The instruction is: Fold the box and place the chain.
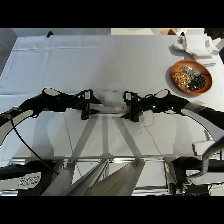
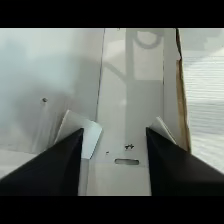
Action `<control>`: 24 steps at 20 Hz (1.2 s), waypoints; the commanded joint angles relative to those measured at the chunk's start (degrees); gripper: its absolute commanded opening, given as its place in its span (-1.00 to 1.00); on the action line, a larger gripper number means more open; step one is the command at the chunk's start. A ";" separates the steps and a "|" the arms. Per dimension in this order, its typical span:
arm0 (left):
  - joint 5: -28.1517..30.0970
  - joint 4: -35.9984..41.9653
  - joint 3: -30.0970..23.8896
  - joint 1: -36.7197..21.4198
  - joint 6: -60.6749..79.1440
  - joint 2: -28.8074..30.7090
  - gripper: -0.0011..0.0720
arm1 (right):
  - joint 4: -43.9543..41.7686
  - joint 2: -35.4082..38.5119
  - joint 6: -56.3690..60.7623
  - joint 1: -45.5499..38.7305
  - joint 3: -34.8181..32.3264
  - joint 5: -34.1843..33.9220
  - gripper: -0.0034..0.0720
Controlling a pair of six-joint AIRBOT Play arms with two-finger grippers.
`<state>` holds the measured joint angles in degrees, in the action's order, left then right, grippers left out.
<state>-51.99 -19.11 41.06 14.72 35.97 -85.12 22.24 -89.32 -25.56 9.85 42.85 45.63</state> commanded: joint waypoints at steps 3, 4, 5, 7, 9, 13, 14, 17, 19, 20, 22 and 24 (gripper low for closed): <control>-0.11 0.04 0.00 0.02 -0.24 0.02 -0.48 | 0.00 0.02 0.00 0.02 0.02 0.04 0.15; -0.09 0.02 0.00 0.02 -0.26 0.33 -0.59 | 0.00 0.02 0.00 0.02 0.04 0.04 0.15; -0.11 0.04 0.00 -0.02 -0.31 0.94 -0.60 | 0.00 0.02 0.00 0.02 0.02 0.04 0.15; -0.07 -0.04 0.00 -0.20 -1.05 3.28 -0.61 | 0.00 0.02 -0.02 0.02 0.02 0.07 0.15; -0.04 -0.24 0.00 -0.61 -1.73 6.23 -0.61 | 0.00 0.02 0.00 0.02 0.02 0.07 0.15; -0.37 -6.34 0.00 -2.45 -9.53 12.50 -0.61 | 0.00 0.02 -0.02 0.02 0.04 0.07 0.15; -0.76 -8.52 0.00 -3.17 -13.49 14.19 -0.61 | 0.00 0.02 -0.02 0.02 0.04 0.07 0.15; -0.98 -14.97 0.00 -6.51 -26.12 18.78 -0.94 | 0.00 0.02 0.00 0.02 0.02 0.04 0.15; -3.04 -15.52 0.00 -10.43 -34.49 19.96 -0.95 | 0.00 0.02 0.00 0.02 0.04 0.04 0.15; -4.76 -15.30 0.00 -12.68 -38.64 19.74 -0.95 | 0.00 0.02 0.00 0.02 0.04 0.04 0.15; -5.16 -16.02 -0.13 -16.50 -48.06 19.06 -0.95 | 0.00 0.02 0.00 0.02 0.02 0.07 0.15; -2.60 -18.88 -0.72 -18.14 -58.12 18.47 -0.95 | 0.00 0.02 -0.02 0.02 0.02 0.04 0.15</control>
